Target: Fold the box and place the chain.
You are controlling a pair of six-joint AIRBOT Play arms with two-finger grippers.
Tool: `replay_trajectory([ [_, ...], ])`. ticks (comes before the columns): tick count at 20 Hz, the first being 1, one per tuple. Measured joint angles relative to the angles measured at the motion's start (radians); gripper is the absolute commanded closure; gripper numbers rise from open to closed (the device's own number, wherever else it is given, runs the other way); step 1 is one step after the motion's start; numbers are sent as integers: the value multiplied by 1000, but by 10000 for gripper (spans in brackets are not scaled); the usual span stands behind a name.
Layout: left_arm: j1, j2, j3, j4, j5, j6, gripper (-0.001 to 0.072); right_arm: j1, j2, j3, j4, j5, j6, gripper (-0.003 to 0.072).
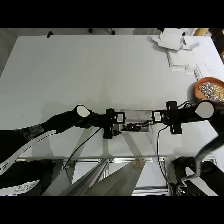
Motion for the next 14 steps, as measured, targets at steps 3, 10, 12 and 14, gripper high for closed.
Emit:
replay_trajectory([
  [3, 0, 0, 0, 0, 0, 0, 435, 5, -34, 0, -59, -40, 32, 550],
  [10, 0, 0, 0, 0, 0, 0, 435, 7, -182, -1, -108, -71, 58, 551],
  [12, 0, 0, 0, 0, 0, 0, 435, 7, -206, -1, -111, -76, 58, 551],
  [14, 0, 0, 0, 0, 0, 0, 435, 7, -219, -1, -113, -91, 55, 551],
])
